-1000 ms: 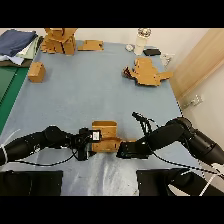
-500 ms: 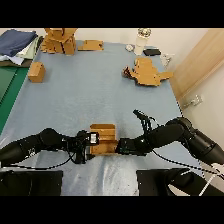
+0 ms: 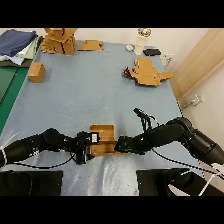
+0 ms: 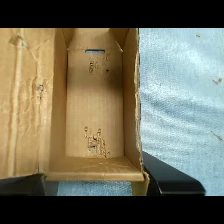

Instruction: Fold the box.

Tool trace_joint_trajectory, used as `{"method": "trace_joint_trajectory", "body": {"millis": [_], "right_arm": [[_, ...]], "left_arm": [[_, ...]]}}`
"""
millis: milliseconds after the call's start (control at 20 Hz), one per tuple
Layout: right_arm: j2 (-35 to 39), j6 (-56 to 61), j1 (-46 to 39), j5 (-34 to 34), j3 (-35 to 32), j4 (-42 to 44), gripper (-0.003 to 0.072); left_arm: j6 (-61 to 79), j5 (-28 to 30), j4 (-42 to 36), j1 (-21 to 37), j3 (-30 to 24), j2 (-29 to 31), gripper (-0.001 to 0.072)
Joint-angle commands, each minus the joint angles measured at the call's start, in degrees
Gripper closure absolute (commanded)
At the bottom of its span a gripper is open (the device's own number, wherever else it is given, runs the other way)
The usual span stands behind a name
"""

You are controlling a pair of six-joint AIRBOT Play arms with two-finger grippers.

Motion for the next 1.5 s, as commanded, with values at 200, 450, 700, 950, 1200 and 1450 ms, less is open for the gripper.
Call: {"method": "trace_joint_trajectory", "body": {"millis": [200,450,700,950,1200,1450], "right_arm": [[-0.1,0.0,0.0,4.9,0.0,1.9,0.0684],[-4.9,-8.4,1.2,17.9,0.1,12.9,0.0684],[-18.5,-19.5,1.2,24.3,4.7,14.4,0.0684],[-30.4,-30.9,1.2,24.3,7.3,14.1,0.0684],[-31.6,-37.0,1.2,23.2,7.3,13.0,0.0684],[-31.3,-38.7,1.2,23.0,7.3,12.5,0.0685]], "left_arm": [[0.2,0.1,0.1,0.0,0.0,-0.3,0.0239],[0.2,0.0,0.3,-0.1,0.0,-0.3,0.0239],[0.1,0.0,0.3,-0.1,0.0,-0.3,0.0238],[0.1,0.0,0.3,-0.1,0.0,-0.3,0.0238],[0.1,0.1,0.3,-0.1,0.0,-0.3,0.0238],[0.1,0.1,0.3,-0.1,0.0,-0.3,0.0238]]}}
